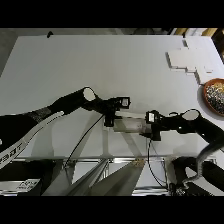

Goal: Fold the box and place the chain.

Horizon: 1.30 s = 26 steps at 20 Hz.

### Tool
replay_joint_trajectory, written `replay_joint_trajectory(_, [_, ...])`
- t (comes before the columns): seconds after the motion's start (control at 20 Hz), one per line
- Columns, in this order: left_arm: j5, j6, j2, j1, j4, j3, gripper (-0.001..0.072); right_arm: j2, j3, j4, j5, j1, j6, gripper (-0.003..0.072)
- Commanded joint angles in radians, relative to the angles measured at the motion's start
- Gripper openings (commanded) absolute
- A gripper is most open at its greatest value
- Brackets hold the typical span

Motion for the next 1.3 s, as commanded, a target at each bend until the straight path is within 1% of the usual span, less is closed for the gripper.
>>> replay_joint_trajectory(0.0, [0.008, -0.002, 0.0, 0.0, -0.002, 0.0, 0.0011, -0.012, -0.001, 0.012, -0.013, 0.009, 0.003, 0.0639])
replay_joint_trajectory(0.15, [0.008, -0.002, 0.0, 0.0, -0.002, 0.0, 0.0011, -0.013, -0.001, 0.014, -0.024, 0.008, 0.003, 0.0639])
replay_joint_trajectory(0.35, [0.008, -0.002, 0.0, 0.0, -0.002, 0.0, 0.0011, -0.016, -0.001, 0.011, -0.018, -0.044, 0.0, 0.0634])
replay_joint_trajectory(0.55, [0.008, -0.002, 0.0, 0.0, -0.002, 0.0, 0.0011, -0.021, -0.014, 0.031, -0.023, -0.043, -0.055, 0.0633])
replay_joint_trajectory(0.7, [0.008, -0.002, 0.0, 0.0, -0.002, 0.0, 0.0011, -0.047, -0.014, 0.094, -0.019, -0.043, -0.118, 0.0633])
replay_joint_trajectory(0.95, [0.008, -0.002, 0.0, 0.0, -0.002, 0.0, 0.0011, -0.052, -0.014, 0.101, -0.023, -0.043, -0.137, 0.0632])
replay_joint_trajectory(1.1, [0.008, -0.002, 0.0, 0.0, -0.002, 0.0, 0.0011, -0.083, -0.014, 0.1, -0.026, -0.043, -0.143, 0.063])
replay_joint_trajectory(1.25, [0.008, -0.002, 0.0, 0.0, -0.002, 0.0, 0.0011, -0.084, -0.014, 0.101, -0.032, -0.043, -0.142, 0.0573])
